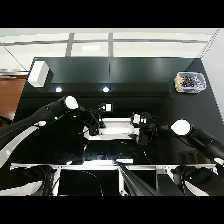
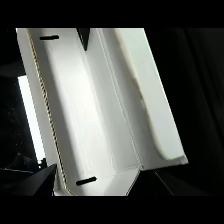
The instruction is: Fold the box and place the chain.
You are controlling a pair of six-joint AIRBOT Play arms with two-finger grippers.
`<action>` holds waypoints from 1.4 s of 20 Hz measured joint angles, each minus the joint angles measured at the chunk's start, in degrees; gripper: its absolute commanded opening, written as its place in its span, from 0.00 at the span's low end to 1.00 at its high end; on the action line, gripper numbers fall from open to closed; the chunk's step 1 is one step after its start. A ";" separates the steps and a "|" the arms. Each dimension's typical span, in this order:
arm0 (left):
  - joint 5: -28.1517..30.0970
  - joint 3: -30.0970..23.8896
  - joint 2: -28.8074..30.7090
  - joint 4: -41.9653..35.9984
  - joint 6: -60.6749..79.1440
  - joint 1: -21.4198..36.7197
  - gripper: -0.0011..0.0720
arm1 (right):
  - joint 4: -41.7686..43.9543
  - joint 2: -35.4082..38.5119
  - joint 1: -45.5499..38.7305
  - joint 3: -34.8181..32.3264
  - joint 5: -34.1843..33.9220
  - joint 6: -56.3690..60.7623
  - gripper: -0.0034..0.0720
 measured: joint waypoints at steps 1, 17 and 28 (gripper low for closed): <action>0.00 0.00 0.00 0.00 0.00 0.00 0.05 | 1.62 -0.66 -0.22 0.04 0.04 -1.90 0.93; -0.31 0.00 -0.02 0.02 0.00 0.00 0.05 | 6.56 -10.40 -0.68 -0.09 3.74 -13.92 0.93; -0.02 0.00 -0.02 -0.04 -0.04 0.00 0.05 | 6.21 -11.58 0.28 -0.09 1.49 -13.22 0.89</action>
